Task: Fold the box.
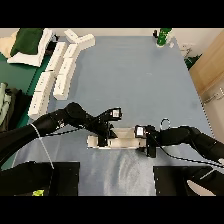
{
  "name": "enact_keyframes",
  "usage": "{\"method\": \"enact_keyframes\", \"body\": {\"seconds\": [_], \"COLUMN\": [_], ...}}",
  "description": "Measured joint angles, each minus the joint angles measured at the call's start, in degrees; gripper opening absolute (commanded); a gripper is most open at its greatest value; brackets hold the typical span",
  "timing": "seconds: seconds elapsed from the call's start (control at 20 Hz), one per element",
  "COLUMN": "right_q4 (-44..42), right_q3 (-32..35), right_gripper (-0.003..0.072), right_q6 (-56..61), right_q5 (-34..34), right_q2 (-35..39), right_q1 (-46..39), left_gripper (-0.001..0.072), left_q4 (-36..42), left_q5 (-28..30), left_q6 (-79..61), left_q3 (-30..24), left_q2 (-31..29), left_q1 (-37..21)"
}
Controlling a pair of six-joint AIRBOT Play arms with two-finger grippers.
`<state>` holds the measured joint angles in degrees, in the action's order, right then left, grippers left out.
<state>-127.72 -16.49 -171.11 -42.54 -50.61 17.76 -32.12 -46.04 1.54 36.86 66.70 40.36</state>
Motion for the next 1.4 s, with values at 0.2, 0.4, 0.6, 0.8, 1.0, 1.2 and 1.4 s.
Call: {"method": "enact_keyframes", "body": {"seconds": [0.2,0.4,0.6,0.8,1.0,1.2,1.4], "right_q4": [0.00,0.00,0.02,0.26,0.44,0.55,0.63], "right_q3": [0.00,0.00,0.00,0.00,0.00,0.00,0.00], "right_gripper": [0.0485,0.0485,0.0485,0.0485,0.0485,0.0485,0.0485], "right_q6": [0.02,0.02,0.04,0.09,0.24,0.20,0.15], "right_q5": [-0.04,-0.09,-0.11,-0.11,-0.17,-0.22,-0.22], "right_q2": [0.00,0.00,0.00,0.00,0.00,-0.02,-0.02], "right_q1": [0.00,0.00,0.00,0.00,0.00,0.00,0.00], "left_gripper": [0.0014,0.0014,0.0013,0.0015,0.0433,0.0433,0.0432], "left_q4": [0.00,-0.02,-0.02,0.28,-0.83,-0.66,-8.94], "left_q5": [-0.02,-0.02,-0.02,0.26,2.56,2.95,2.71], "left_q6": [0.00,0.00,-0.02,0.00,-0.17,2.21,14.12], "left_q3": [0.00,0.00,0.00,0.00,-0.13,-0.07,0.02], "left_q2": [0.00,0.00,0.00,0.00,0.28,-0.09,-3.48], "left_q1": [0.00,0.00,0.00,0.00,0.04,-0.02,-1.05]}}
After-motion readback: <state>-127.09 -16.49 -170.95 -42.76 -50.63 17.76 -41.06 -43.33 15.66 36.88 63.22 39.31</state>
